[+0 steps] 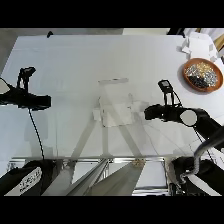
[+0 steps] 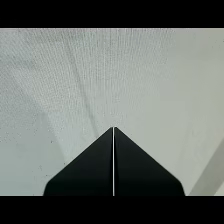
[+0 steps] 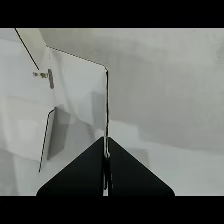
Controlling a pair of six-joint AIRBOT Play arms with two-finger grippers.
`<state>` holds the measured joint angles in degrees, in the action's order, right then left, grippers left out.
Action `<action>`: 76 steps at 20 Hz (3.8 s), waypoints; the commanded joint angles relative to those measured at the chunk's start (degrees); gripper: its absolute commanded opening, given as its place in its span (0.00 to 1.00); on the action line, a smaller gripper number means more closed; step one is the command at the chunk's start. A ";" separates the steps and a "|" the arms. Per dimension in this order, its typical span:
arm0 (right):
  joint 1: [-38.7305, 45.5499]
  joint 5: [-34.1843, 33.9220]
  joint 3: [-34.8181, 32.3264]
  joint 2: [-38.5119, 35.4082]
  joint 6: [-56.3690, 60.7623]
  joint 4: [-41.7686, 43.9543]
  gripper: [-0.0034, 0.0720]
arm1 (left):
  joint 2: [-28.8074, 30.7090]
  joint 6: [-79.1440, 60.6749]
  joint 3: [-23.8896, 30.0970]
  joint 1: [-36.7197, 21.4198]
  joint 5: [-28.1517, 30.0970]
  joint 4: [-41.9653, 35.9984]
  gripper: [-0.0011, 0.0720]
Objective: Fold the box and place the chain.
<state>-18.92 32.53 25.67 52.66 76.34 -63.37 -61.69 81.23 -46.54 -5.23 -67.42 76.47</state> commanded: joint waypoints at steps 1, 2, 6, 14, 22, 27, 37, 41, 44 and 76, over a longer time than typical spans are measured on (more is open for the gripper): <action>-1.44 0.11 -0.20 -0.11 1.44 0.22 0.07 | 0.04 -0.83 0.04 -0.02 0.61 -1.09 0.08; -1.44 0.35 -0.20 -0.09 1.44 0.26 0.07 | -0.04 -3.52 0.04 -0.02 0.79 -3.21 0.45; -1.44 1.55 -0.20 -0.11 1.44 0.28 0.07 | -3.17 -24.39 0.02 0.11 -1.92 -27.85 0.69; -1.44 3.10 -0.20 -0.11 1.44 0.35 0.07 | -14.40 -44.50 -1.77 16.72 10.62 -41.09 0.72; -1.44 4.37 -0.20 -0.11 1.46 0.35 0.07 | -30.08 -45.18 -18.25 20.83 0.66 -41.03 0.72; -1.44 4.33 -0.20 -0.11 1.49 0.44 0.07 | -34.97 -45.48 -18.47 20.70 -5.29 -40.92 0.78; -1.44 4.37 -0.20 -0.11 1.79 0.39 0.07 | -36.70 -53.22 -18.45 23.91 -6.97 -44.22 0.47; -1.44 4.37 -0.20 -0.11 1.79 0.39 0.07 | -36.68 -53.18 -18.45 24.11 -6.32 -40.70 0.03; -1.44 4.39 -0.20 -0.11 1.79 0.46 0.07 | -36.68 -55.76 -18.45 24.06 -6.10 -40.37 0.02; -1.42 24.30 7.89 -23.41 1.86 -11.19 0.35 | -19.02 -98.60 4.02 31.43 10.25 -56.94 0.01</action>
<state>-20.34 55.79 33.45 30.48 78.15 -73.56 -82.35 -9.17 -47.72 25.65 -62.33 27.97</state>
